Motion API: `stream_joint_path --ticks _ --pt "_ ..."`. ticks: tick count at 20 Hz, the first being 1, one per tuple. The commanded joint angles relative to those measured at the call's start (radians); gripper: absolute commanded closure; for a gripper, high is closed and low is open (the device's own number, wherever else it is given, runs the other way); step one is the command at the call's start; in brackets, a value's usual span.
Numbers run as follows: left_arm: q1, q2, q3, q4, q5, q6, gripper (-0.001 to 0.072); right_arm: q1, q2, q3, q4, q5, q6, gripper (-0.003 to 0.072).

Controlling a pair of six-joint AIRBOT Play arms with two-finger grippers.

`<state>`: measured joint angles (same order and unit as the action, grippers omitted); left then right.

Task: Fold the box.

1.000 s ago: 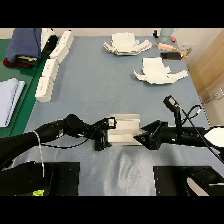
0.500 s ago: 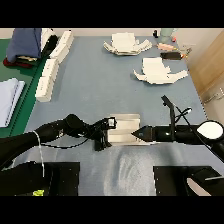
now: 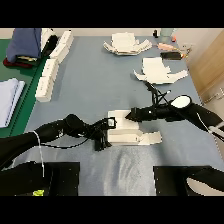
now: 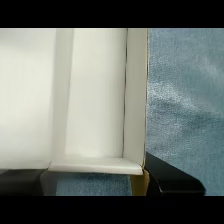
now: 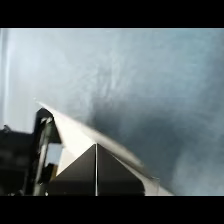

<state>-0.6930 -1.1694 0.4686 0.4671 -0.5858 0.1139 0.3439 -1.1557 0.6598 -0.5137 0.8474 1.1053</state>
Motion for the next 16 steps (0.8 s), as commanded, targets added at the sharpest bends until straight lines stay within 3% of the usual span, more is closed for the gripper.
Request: stream_joint_path --ticks 1,12,16 --pt "0.001 0.0 0.0 0.0 0.001 0.001 0.0219 0.002 -0.151 0.048 -0.022 0.015 -0.036 0.0684" --pt "0.001 0.0 0.0 0.0 0.001 0.001 0.0219 0.083 -0.189 0.048 -0.082 0.042 -0.054 0.0684" --pt "0.001 0.0 0.0 0.0 0.001 0.001 0.0218 0.08 -0.117 0.078 -0.097 0.042 -0.097 0.0684"
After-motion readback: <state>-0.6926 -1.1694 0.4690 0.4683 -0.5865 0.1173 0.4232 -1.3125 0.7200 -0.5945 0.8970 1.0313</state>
